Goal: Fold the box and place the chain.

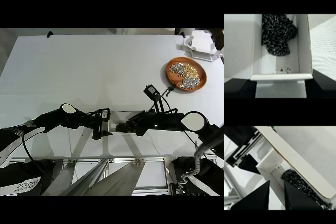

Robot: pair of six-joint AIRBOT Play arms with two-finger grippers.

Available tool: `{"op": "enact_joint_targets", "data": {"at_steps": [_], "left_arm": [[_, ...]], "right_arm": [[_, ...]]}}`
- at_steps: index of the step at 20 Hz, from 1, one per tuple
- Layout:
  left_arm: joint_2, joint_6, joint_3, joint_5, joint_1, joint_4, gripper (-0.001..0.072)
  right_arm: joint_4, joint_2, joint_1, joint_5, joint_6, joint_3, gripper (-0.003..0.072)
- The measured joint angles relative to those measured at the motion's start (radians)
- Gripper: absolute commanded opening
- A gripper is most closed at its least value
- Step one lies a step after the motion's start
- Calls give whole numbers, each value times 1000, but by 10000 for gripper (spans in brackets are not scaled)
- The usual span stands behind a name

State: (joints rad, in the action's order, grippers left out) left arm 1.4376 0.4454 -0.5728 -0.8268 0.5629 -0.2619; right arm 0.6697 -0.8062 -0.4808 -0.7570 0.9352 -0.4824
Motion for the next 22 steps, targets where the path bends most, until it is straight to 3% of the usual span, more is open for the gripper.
{"op": "enact_joint_targets", "data": {"at_steps": [5,8,11,16,22], "left_arm": [[0,0,0,0,0,0,132],[0,0,0,0,0,0,132],[0,0,0,0,0,0,132],[0,0,0,0,0,0,132],[0,0,0,0,0,0,132]], "right_arm": [[54,99,160,-35,66,-68,208],[188,126,354,-86,142,-106,283],[358,107,517,-94,236,-121,282],[535,-40,619,20,359,-155,282],[601,-288,640,119,472,-206,305]]}}
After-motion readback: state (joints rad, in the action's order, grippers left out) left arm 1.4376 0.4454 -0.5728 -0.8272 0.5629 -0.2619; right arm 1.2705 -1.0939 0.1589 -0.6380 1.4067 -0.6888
